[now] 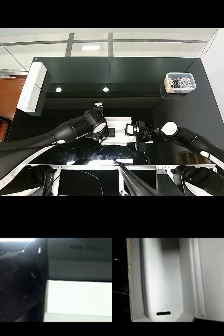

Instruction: Fold the box and place the chain.

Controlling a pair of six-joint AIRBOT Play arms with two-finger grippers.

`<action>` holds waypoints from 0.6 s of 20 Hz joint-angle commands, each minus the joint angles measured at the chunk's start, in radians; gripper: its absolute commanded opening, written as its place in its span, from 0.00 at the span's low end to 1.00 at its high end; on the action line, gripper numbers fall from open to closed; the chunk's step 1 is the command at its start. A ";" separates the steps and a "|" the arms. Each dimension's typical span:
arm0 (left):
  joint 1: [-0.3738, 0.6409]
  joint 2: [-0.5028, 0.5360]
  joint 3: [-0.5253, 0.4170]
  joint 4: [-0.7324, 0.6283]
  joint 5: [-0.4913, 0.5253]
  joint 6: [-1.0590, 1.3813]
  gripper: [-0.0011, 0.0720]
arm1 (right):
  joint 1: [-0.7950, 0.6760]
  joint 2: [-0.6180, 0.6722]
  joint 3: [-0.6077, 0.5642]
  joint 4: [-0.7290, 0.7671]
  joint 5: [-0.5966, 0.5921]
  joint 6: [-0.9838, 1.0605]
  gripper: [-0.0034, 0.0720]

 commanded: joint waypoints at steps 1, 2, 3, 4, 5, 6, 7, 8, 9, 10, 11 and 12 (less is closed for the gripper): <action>0.006 0.010 0.002 0.004 -0.021 -0.001 0.25 | 0.000 0.000 0.000 -0.002 0.001 -0.002 0.36; 0.013 0.016 0.002 0.003 -0.021 -0.001 0.26 | 0.000 0.000 0.000 -0.001 0.001 -0.002 0.36; 0.018 0.024 0.002 0.004 -0.021 -0.001 0.26 | 0.000 0.000 0.000 -0.002 0.001 -0.002 0.36; 0.024 0.031 0.002 0.004 -0.021 -0.001 0.26 | 0.000 0.000 0.000 -0.001 0.001 -0.002 0.36; 0.029 0.036 0.002 0.004 -0.021 -0.001 0.26 | 0.000 0.000 0.000 -0.001 0.001 -0.002 0.36; 0.035 0.038 0.002 0.003 -0.024 -0.001 0.26 | 0.000 0.000 0.000 -0.002 0.001 -0.002 0.36; 0.035 0.037 0.002 0.000 -0.031 -0.002 0.26 | 0.000 0.000 0.000 -0.002 0.001 -0.002 0.36; 0.035 0.037 0.002 0.002 -0.040 -0.001 0.32 | 0.000 0.000 0.000 -0.001 0.001 -0.002 0.36; 0.034 0.037 0.002 0.003 -0.043 -0.002 0.57 | 0.000 0.000 0.000 -0.001 0.001 -0.002 0.36; 0.034 0.037 0.002 0.003 -0.043 -0.001 0.65 | 0.000 0.000 0.000 -0.001 0.000 -0.002 0.36; 0.034 0.037 0.002 0.005 -0.041 -0.001 0.64 | 0.000 0.000 0.000 -0.001 0.000 -0.002 0.36; 0.034 0.037 0.002 0.005 -0.039 -0.001 0.64 | 0.000 0.000 0.000 -0.001 0.000 -0.002 0.36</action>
